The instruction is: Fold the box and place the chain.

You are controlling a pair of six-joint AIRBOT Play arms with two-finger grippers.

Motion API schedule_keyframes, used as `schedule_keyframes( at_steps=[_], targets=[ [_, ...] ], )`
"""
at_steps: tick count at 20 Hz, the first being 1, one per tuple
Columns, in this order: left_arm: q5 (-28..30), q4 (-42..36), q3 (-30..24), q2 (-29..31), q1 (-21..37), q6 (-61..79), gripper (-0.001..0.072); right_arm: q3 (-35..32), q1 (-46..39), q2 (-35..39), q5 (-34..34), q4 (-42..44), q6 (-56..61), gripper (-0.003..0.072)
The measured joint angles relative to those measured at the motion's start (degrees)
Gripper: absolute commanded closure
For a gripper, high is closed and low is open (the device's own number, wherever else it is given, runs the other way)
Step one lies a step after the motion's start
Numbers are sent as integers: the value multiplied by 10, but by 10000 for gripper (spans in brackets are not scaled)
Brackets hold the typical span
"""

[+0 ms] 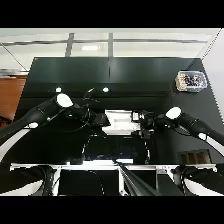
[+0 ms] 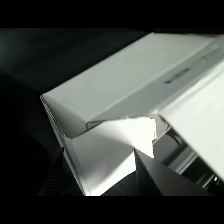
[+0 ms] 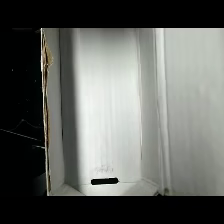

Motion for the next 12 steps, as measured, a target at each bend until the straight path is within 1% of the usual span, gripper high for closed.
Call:
schedule_keyframes(
  at_steps=[5,7,12],
  targets=[
    [58,31,1,0,-44,-75,213,0,0,0,0,-1,0,218],
    [74,56,5,0,-60,-112,213,0,0,0,0,-1,0,219],
    [91,168,23,0,-100,-244,214,0,0,0,0,-1,0,219]
  ],
)
